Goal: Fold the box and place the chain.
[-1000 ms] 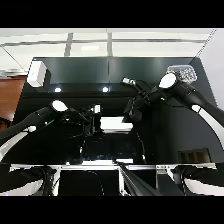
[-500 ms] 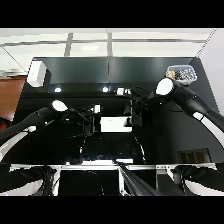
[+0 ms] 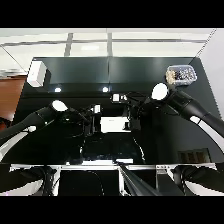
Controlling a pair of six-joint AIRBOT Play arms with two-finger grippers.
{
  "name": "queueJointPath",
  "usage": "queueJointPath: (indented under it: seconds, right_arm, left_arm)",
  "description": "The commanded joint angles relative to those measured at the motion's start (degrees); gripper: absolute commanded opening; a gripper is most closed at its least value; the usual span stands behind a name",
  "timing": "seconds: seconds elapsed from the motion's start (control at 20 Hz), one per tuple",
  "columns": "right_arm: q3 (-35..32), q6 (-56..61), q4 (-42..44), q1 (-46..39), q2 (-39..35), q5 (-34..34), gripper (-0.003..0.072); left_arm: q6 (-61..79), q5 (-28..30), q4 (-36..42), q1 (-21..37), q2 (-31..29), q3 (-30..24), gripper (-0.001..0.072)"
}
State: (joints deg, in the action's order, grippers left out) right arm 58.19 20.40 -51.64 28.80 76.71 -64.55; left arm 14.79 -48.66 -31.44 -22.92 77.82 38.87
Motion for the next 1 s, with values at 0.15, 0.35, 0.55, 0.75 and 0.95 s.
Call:
queueJointPath:
  seconds: [0.15, 0.35, 0.55, 0.75, 0.95]
  right_arm:
    - [0.0, 0.22, -0.9, 0.2, -0.02, 2.29, 0.0473]
    - [0.0, 0.24, -0.87, 0.2, -0.02, 1.29, 0.0261]
    - [0.0, 0.44, -0.57, 0.2, -0.04, 0.7, 0.0259]
    - [0.0, 0.87, -0.5, 0.2, -0.04, 0.28, 0.0201]
    - [-0.02, 1.49, -0.5, 0.24, -0.02, 0.28, 0.0201]
  left_arm:
    - [0.02, -0.02, -0.02, 0.0, 0.04, 0.04, 0.0276]
    - [0.02, -0.02, -0.02, 0.0, 0.04, 0.04, 0.0276]
    - [0.02, -0.02, -0.02, 0.0, 0.04, 0.04, 0.0276]
    - [0.02, -0.02, -0.02, 0.0, 0.04, 0.04, 0.0276]
    - [0.02, -0.02, -0.02, 0.0, 0.04, 0.04, 0.0276]
